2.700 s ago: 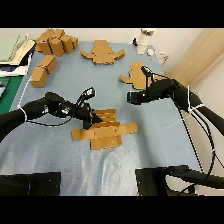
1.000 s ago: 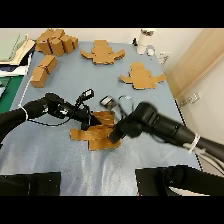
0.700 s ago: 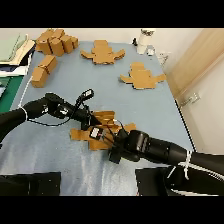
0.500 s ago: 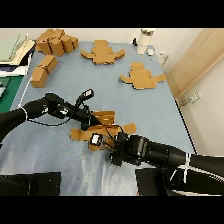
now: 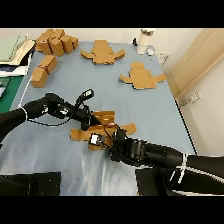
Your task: Fold the box.
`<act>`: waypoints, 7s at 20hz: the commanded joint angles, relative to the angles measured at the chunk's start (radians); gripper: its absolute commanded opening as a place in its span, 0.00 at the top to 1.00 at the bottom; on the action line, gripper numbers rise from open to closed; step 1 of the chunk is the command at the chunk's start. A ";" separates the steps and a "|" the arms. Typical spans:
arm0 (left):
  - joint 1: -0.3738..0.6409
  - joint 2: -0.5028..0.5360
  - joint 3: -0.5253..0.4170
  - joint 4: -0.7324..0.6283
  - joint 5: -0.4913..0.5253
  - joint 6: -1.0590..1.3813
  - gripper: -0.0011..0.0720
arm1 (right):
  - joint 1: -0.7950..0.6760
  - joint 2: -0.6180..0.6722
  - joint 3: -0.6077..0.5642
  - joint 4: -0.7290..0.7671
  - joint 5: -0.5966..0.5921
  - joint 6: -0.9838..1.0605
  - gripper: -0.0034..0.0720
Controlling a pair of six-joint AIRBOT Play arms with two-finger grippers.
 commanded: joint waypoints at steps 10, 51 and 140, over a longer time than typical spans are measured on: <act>-0.001 -0.001 0.000 0.000 0.001 0.000 0.97 | 0.000 0.040 0.019 -0.034 -0.006 0.183 0.28; -0.001 -0.001 0.000 0.001 0.000 0.000 0.97 | -0.660 -0.149 0.108 1.069 0.002 -1.493 0.00; 0.045 0.026 0.023 0.024 0.024 -0.213 0.30 | -0.646 -0.198 0.105 1.003 -0.034 -1.437 0.35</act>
